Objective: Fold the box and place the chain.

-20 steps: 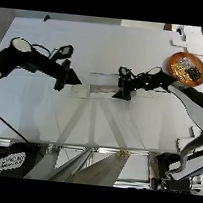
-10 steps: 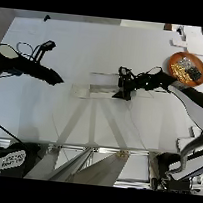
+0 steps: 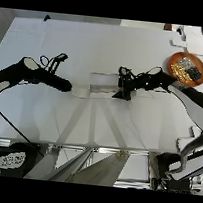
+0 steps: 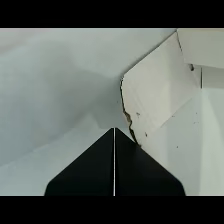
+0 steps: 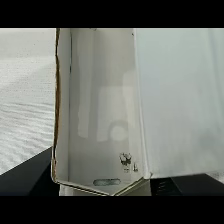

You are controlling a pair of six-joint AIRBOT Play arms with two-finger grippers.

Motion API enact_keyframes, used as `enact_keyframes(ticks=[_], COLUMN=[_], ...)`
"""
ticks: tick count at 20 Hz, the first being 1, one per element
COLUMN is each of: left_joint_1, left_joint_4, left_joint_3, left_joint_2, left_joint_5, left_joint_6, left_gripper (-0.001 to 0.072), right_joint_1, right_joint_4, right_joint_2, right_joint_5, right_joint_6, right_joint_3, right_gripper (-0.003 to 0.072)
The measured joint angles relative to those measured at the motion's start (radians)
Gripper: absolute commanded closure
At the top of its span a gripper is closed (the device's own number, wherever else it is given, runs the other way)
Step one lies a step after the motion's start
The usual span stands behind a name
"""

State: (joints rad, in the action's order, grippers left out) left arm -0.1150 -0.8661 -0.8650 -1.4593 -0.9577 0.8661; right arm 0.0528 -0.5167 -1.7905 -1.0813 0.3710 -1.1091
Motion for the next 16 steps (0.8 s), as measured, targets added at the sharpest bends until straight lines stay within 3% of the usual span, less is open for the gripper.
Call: enact_keyframes(ticks=[10, 11, 13, 16], left_joint_1=[-0.069, -0.071, -0.072, -0.073], left_joint_4=[0.067, 0.082, 0.103, 0.14], left_joint_3=[0.002, 0.002, 0.002, 0.002], left_joint_2=[-0.051, -0.051, -0.053, -0.053], left_joint_5=[0.049, 0.048, 0.042, 0.021], left_joint_6=[0.05, 0.049, 0.048, 0.046], left_gripper=[0.0681, 0.0651, 0.0519, 0.049], right_joint_1=[0.0, 0.0, 0.0, 0.0], right_joint_4=[0.0, 0.0, 0.0, 0.0], right_joint_2=[0.0, 0.0, 0.0, 0.0], right_joint_5=[0.0, 0.0, 0.0, 0.0], right_joint_6=[0.0, 0.0, 0.0, 0.0], right_joint_3=[0.0, 0.0, 0.0, 0.0], right_gripper=[0.028, 0.028, 0.028, 0.028])
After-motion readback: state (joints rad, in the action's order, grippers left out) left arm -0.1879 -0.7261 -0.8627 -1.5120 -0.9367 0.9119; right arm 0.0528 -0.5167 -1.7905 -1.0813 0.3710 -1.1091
